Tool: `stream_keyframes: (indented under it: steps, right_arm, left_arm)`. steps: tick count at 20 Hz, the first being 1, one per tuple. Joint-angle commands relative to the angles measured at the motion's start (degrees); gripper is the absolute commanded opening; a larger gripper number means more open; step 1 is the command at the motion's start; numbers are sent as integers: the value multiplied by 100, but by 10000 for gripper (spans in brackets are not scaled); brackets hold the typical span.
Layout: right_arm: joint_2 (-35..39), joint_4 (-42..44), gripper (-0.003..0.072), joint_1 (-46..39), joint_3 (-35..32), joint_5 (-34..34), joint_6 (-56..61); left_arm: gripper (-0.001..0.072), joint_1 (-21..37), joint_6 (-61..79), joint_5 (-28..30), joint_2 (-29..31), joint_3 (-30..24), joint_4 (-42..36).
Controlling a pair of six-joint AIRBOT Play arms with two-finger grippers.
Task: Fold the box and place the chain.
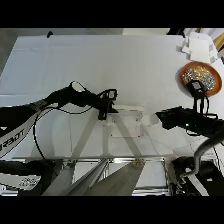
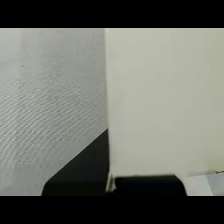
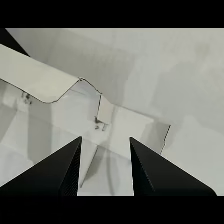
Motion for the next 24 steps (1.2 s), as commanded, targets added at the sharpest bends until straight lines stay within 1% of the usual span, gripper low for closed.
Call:
stream_keyframes:
  steps: [1, 6, 8, 10, 11, 12, 13, 14, 16, 17, 18, 19, 21, 24]
  right_arm:
    - [4, 2, 339, 7, 0, 2, -2]
    - [4, 4, 339, 7, 0, 2, -2]
    - [4, 7, 326, 7, 0, 7, -7]
    - [4, 13, 169, 7, 0, 7, -131]
    - [4, 13, 164, 7, 0, 7, -205]
    - [4, 42, 127, 7, 0, 22, -382]
    - [4, 214, 15, 7, 0, 90, -763]
    - [4, 575, 12, 9, 2, 227, -1386]
    - [4, 1729, 13, 9, 0, 664, -2844]
    - [4, 2124, 13, 9, 2, 866, -3241]
    - [4, 2304, 13, 9, 0, 1023, -3355]
    - [4, 2321, 13, 33, 0, 1121, -3303]
    - [4, 2319, 13, 330, 0, 1099, -3292]
    - [-55, 2041, 14, 1261, 0, 787, -3285]
  left_arm:
    - [5, 0, -15, 0, 0, 7, 197]
    - [11, 0, -15, 4, 0, 7, 195]
    - [11, 0, -15, 0, 2, 7, 192]
    - [11, 0, -15, 0, 2, 7, 192]
    - [11, -2, -15, -2, 0, 7, 190]
    - [11, 0, -15, 0, 0, 7, 190]
    - [11, 0, -15, -2, 2, 7, 190]
    - [11, -2, -15, -2, 0, 7, 184]
    - [11, -2, -15, -2, 0, 7, 179]
    - [11, 0, -15, -2, 0, 7, 179]
    - [11, -2, -15, -2, 0, 7, 179]
    - [11, 0, -15, -2, 2, 7, 179]
    - [11, 0, -15, -2, 0, 7, 179]
    - [11, 0, -15, -2, 2, 7, 179]
